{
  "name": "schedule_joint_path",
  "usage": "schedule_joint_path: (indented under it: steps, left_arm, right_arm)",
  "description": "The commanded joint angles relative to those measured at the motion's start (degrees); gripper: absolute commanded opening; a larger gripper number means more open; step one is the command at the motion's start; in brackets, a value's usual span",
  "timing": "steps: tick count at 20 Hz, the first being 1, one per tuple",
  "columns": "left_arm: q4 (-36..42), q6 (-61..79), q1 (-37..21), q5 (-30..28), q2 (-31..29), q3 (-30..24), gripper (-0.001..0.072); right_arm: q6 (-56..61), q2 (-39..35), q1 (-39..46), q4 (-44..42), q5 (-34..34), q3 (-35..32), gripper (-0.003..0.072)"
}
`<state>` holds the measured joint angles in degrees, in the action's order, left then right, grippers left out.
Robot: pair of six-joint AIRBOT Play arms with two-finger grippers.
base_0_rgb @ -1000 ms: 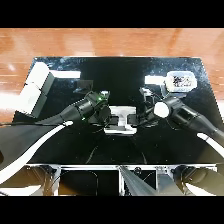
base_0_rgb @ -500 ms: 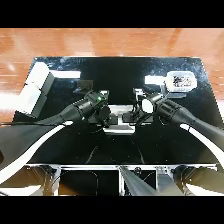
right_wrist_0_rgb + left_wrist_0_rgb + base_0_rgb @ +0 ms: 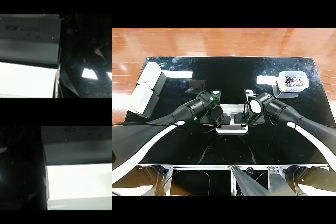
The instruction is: Fold the box and place the chain.
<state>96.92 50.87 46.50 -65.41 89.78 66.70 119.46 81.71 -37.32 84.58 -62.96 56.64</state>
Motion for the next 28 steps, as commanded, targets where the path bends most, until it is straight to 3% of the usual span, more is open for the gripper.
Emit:
schedule_joint_path:
  steps: [1, 20, 23, 28]
  left_arm:
    - [0.02, 0.04, 0.04, -0.11, -0.02, 0.04, 0.0018]
    - [-0.04, 0.07, 0.04, 0.07, -0.02, 0.04, 0.0018]
    - [-0.04, 0.04, 0.04, 0.15, -0.02, 0.04, 0.0018]
    - [-0.17, 0.04, 0.04, 0.28, -0.02, 0.04, 0.0018]
  right_arm:
    - [0.11, 0.11, -0.04, 0.20, 0.63, 0.07, 0.0191]
    - [-0.59, 0.52, 0.42, 0.13, 1.81, 0.07, 0.0191]
    - [-0.61, 0.52, 0.44, 0.83, 1.66, 0.07, 0.0283]
    - [-0.76, 0.52, 0.42, 1.09, 1.40, 0.07, 0.0281]
